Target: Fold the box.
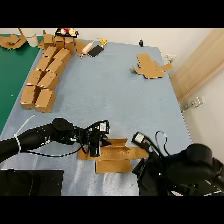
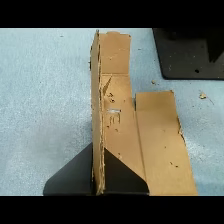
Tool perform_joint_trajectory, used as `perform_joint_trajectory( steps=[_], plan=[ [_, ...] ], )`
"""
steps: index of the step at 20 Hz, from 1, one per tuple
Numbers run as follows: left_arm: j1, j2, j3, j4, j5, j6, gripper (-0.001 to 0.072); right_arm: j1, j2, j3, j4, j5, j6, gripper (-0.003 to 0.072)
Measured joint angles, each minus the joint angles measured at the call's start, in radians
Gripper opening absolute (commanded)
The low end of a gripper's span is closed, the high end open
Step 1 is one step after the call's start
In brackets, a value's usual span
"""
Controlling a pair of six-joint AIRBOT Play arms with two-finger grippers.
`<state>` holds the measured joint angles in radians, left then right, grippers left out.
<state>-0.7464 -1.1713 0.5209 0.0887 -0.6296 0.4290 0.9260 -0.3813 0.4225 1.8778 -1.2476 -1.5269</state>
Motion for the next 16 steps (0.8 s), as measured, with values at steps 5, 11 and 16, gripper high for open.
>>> perform_joint_trajectory(
  steps=[5, 11, 16],
  plan=[
    [0.000, 0.000, 0.000, 0.000, -0.001, 0.000, 0.0012, 0.379, -0.063, -0.053, -0.213, 0.147, 0.152, 0.0003],
    [0.000, 0.000, 0.000, 0.000, -0.005, 0.000, 0.0013, 0.602, -0.284, -0.060, -0.464, 0.258, 0.192, 0.0410],
    [0.000, 0.000, 0.000, 0.000, -0.008, 0.000, 0.0013, 0.636, -0.367, -0.057, -0.630, 0.292, 0.222, 0.0410]
  ],
)
